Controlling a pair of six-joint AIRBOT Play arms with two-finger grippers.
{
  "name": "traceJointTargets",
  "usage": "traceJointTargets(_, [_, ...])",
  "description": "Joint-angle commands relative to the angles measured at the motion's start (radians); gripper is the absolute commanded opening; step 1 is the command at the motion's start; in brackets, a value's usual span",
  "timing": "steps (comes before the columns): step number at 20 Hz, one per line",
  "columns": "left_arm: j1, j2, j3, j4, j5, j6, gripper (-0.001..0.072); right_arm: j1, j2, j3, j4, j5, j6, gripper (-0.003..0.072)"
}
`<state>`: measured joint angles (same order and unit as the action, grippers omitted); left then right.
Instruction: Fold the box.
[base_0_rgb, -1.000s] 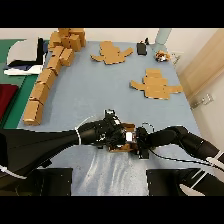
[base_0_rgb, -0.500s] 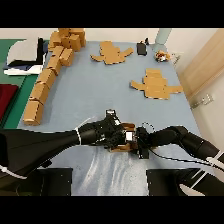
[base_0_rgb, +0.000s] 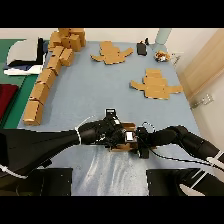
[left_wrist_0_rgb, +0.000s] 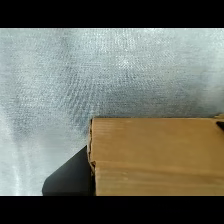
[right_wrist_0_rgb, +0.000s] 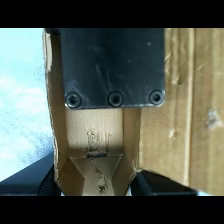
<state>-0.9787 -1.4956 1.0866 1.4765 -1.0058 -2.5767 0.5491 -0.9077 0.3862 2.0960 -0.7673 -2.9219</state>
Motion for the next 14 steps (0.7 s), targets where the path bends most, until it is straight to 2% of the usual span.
traceJointTargets(1, [0.000,0.001,0.001,-0.007,-0.003,0.003,0.0025,0.001,0.000,0.001,0.002,0.000,0.000,0.0511])
traceJointTargets(2, [0.000,0.001,0.001,-0.013,-0.004,0.003,0.0258,0.001,0.000,0.001,0.002,0.000,0.000,0.0511])
traceJointTargets(3, [0.000,0.001,0.001,-0.022,-0.008,0.003,0.0529,0.001,0.000,0.001,0.002,0.000,0.000,0.0511])
traceJointTargets(4, [0.002,0.001,0.002,-0.031,-0.013,0.003,0.0546,0.001,0.000,0.001,0.002,0.000,0.000,0.0511])
traceJointTargets(14, [0.021,0.001,0.076,-0.023,-0.111,0.016,0.0539,0.001,0.000,0.001,0.002,0.000,0.000,0.0511])
